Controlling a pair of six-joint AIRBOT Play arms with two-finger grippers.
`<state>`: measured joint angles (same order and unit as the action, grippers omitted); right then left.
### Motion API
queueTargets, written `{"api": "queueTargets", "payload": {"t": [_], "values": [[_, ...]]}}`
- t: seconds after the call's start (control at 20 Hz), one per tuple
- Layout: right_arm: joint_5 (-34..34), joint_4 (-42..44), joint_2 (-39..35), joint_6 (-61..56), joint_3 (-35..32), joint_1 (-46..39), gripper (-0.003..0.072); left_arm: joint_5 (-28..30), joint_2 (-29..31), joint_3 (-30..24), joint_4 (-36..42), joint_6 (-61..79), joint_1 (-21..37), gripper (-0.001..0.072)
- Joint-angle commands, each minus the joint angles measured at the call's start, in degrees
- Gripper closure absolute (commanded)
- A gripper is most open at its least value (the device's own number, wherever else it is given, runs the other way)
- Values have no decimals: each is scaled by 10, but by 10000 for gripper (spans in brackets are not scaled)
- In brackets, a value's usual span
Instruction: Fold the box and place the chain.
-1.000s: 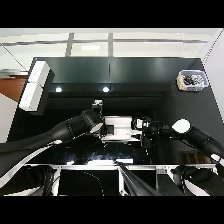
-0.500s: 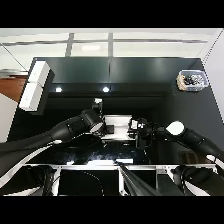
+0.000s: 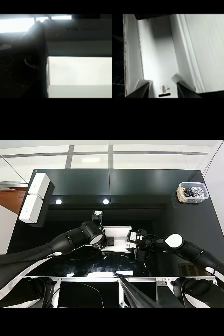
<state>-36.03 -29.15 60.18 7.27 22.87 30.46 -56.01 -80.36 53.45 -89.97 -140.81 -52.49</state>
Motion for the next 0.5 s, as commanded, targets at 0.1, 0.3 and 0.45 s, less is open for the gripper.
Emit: {"api": "queueTargets", "payload": {"t": [0.1,0.3,0.45], "values": [[3,2,0,0,0,1,402,0,0,0,0,0,0,678],[4,0,-13,-32,1,-14,623,0,0,0,0,0,0,678],[-59,-72,-61,-239,19,-70,624,0,0,0,0,0,0,678]]}}
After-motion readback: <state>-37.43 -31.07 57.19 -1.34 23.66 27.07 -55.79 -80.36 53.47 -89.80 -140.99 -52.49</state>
